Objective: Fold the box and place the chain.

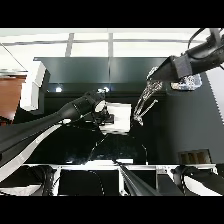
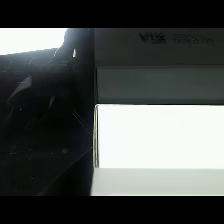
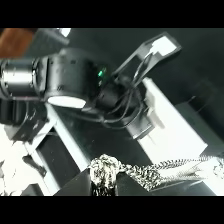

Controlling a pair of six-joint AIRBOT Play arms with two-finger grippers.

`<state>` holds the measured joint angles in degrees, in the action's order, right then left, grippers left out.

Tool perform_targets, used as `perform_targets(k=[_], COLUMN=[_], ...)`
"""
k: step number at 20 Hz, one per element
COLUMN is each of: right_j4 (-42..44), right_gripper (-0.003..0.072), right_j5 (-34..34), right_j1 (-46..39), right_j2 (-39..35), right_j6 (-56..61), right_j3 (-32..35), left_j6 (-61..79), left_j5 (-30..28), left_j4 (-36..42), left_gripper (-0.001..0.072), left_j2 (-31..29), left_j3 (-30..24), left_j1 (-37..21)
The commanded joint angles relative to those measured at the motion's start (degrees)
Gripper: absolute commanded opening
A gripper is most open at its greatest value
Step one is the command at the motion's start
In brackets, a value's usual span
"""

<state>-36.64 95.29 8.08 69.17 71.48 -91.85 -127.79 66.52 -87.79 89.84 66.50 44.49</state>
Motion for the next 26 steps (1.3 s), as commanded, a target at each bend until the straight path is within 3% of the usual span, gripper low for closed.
perform_targets(k=[1, 9, 15, 16, 17, 18, 19, 24, 26], right_j4=[0.0, 0.31, 0.46, 0.48, 0.42, 0.02, -0.02, -7.58, -14.91], right_gripper=[0.0019, 0.0019, 0.002, 0.0021, 0.0072, 0.0261, 0.0328, 0.0328, 0.0328], right_j5=[-2.75, -30.67, -41.33, -41.83, -42.05, -41.97, -41.55, -21.07, -20.13], right_j1=[3.87, 13.86, 14.93, 14.91, 14.91, 14.82, 14.21, -0.94, -5.55], right_j2=[-0.02, 0.02, 0.04, 0.04, 0.04, 0.02, -0.11, -5.38, -10.67], right_j6=[-1.51, -4.26, -3.52, -3.28, -3.08, -3.06, -3.15, -3.58, -4.17], right_j3=[5.29, 29.24, 43.74, 44.94, 45.68, 45.75, 45.64, 41.83, 43.43], left_j6=[0.0, 0.02, 0.02, 0.02, 0.02, 0.02, 0.02, 0.0, 0.0], left_j5=[0.0, 0.0, 0.0, 0.0, 0.0, 0.0, 0.0, -0.04, -0.07], left_j4=[-0.02, 0.0, -0.02, -0.02, -0.02, -0.02, -0.02, -0.02, -0.02], left_gripper=[0.0028, 0.0028, 0.0028, 0.0028, 0.0028, 0.0028, 0.0028, 0.0028, 0.0028], left_j2=[0.04, 0.04, 0.04, 0.04, 0.04, 0.04, 0.04, 0.04, 0.04], left_j3=[-0.02, -0.02, -0.02, -0.02, -0.02, -0.02, -0.02, -0.02, -0.02], left_j1=[0.0, 0.0, 0.0, 0.0, 0.0, 0.0, 0.0, 0.0, -0.02])
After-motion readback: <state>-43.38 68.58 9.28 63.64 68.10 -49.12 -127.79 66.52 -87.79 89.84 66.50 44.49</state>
